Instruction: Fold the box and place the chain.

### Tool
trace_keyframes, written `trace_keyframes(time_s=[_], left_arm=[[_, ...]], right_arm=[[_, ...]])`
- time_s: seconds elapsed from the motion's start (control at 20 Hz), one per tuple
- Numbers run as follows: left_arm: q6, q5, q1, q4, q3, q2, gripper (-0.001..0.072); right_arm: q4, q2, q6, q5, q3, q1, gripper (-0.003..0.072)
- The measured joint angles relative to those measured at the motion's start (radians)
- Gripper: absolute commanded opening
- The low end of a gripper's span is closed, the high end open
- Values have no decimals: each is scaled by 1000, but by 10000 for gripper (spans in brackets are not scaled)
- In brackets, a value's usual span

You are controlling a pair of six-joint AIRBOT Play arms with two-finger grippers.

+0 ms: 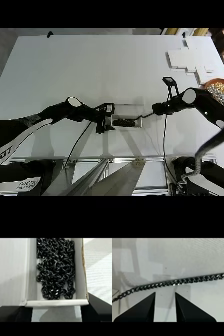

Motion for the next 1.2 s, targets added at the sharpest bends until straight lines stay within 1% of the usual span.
trace_keyframes(time_s=[0.05,0.55,0.8,0.85,0.9,1.0,1.05,1.2], left_arm=[[0,0,0,0,0,0,36],[0,0,0,0,0,0,36],[0,0,0,0,0,0,36],[0,0,0,0,0,0,36],[0,0,0,0,0,0,36],[0,0,0,0,0,0,36],[0,0,0,0,0,0,36],[0,0,0,0,0,0,36]], right_arm=[[-2,-8,0,0,0,0,297],[-4,-32,2,-29,0,0,296],[-5,-64,2,-39,0,0,290],[-4,-69,2,-41,0,0,262],[-4,-72,2,-42,0,0,187],[-4,-76,2,-43,0,0,61],[-1,-77,2,-43,1,0,16],[1,-78,-4,-43,1,0,12]])
